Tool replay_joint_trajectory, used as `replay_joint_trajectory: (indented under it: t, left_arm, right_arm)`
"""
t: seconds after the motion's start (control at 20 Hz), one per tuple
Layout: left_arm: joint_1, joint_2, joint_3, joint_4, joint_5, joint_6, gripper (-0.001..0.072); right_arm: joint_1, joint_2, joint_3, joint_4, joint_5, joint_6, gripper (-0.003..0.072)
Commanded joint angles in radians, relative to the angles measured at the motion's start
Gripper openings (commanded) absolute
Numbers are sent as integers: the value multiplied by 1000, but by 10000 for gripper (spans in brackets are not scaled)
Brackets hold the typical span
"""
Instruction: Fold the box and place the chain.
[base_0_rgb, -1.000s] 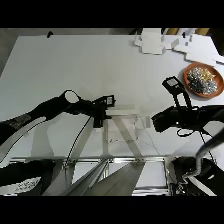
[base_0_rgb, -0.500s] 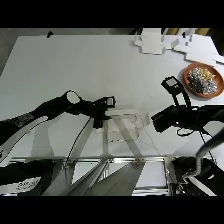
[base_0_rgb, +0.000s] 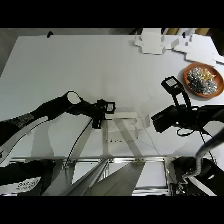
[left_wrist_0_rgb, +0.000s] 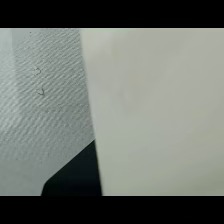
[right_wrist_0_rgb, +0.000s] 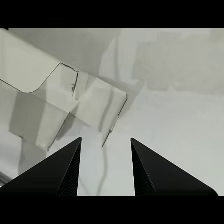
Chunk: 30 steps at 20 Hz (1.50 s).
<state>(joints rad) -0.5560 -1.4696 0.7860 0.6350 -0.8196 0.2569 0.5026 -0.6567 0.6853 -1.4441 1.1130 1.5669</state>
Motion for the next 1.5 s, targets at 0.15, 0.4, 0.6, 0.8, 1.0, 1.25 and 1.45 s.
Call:
replay_joint_trajectory:
  t: [0.15, 0.4, 0.6, 0.8, 1.0, 1.25, 1.45]
  left_arm:
    - [0, 0, -1, 2, 1, 16, 6]
    - [0, 0, -1, 2, 0, 8, 8]
    - [0, 0, -1, 2, 0, 8, 8]
    - [0, 0, -1, 2, 0, 8, 8]
    - [0, 0, -1, 2, 0, 8, 8]
    - [0, 0, -1, 2, 0, 8, 8]
    - [0, 0, -1, 2, 0, 8, 8]
  right_arm:
    - [1, 1, 0, 1, 0, 0, 342]
    - [1, 1, 0, 0, 0, -5, 342]
    - [1, 1, 0, 0, 0, -5, 342]
    - [1, 1, 0, 0, 0, -12, 342]
    - [1, 1, 0, 0, 1, -89, 342]
    - [1, 1, 0, 37, 28, -203, 342]
    - [1, 1, -1, 90, 66, -417, 342]
